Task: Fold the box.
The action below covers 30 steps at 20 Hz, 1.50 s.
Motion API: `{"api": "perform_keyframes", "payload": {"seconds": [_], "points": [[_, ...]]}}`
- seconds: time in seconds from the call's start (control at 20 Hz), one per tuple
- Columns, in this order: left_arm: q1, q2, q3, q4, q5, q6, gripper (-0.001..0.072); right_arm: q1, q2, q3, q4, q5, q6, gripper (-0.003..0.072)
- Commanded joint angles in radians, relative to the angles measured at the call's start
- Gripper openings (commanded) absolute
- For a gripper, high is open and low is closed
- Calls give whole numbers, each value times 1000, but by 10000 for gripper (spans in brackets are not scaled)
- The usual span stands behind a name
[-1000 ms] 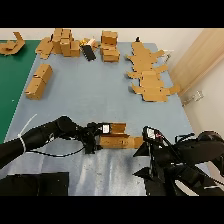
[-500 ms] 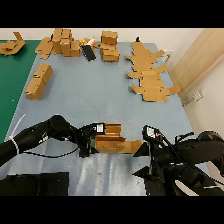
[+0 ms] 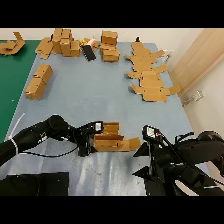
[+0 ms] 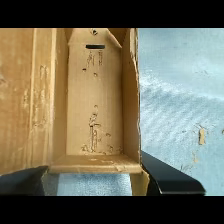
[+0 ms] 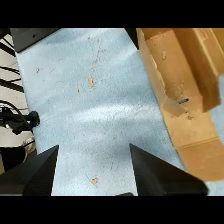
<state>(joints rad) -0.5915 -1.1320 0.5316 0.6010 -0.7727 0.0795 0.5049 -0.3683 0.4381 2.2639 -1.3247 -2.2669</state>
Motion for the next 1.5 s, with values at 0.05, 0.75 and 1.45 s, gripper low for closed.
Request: {"api": "perform_keyframes", "payload": {"seconds": [0.05,0.75,1.45], "points": [[1,0,0,0,64,2,517,0,1,1,-1,10,0,708],[-57,79,-79,-2,162,8,517,0,0,1,-5,11,0,708],[-63,62,-97,-67,173,89,518,0,0,1,-8,16,0,708]]}}
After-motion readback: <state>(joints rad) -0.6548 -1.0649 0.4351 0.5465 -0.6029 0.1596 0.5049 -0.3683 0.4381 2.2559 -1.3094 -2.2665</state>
